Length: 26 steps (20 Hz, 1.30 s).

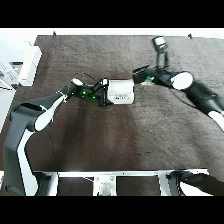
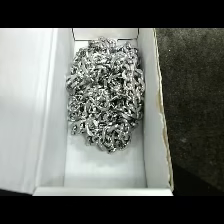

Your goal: Fold the box and place the chain.

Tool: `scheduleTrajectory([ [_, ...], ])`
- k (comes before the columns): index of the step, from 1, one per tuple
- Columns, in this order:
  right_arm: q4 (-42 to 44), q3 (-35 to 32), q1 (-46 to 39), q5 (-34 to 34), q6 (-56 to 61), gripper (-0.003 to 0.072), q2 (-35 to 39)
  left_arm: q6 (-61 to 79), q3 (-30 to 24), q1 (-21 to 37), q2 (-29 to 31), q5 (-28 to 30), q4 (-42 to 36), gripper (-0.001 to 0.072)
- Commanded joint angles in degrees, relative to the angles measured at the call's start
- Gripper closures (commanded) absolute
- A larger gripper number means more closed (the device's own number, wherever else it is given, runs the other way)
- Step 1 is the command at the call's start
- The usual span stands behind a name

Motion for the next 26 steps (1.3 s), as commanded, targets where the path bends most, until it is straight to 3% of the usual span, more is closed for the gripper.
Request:
scheduleTrajectory([
  [1, 2.86, 0.28, -8.33, 0.98, -7.76, 0.0679, 2.95, 0.02, 0.0, 0.02, -0.02, 0.02, 0.02, 0.0182],
  [3, 14.49, 1.88, -13.75, 6.93, -18.75, 0.0679, 0.07, 0.02, 0.02, 0.02, -0.04, 0.04, 0.02, 0.0182],
  [5, 29.55, 6.14, -18.78, 19.58, -30.62, 0.0679, -5.97, 0.02, 0.0, 0.02, -0.04, 0.04, 0.02, 0.0183],
  [7, 34.91, 12.37, -20.9, 30.01, -36.02, 0.0674, -13.42, 0.02, 0.0, 0.02, -0.04, 0.04, 0.02, 0.0183],
  [10, 34.71, 19.8, -20.17, 38.14, -39.36, 0.0674, -22.8, 0.02, 0.0, 0.02, -0.02, 0.04, 0.02, 0.0183],
  [15, 31.82, 24.59, -15.89, 39.5, -41.4, 0.0677, -31.74, 0.02, 0.02, 0.02, -0.04, 0.04, 0.02, 0.0183],
  [26, 15.08, 28.72, -7.52, 43.25, -42.6, 0.0675, -34.18, 0.02, 0.0, 0.02, -0.04, 0.04, 0.02, 0.0182],
])
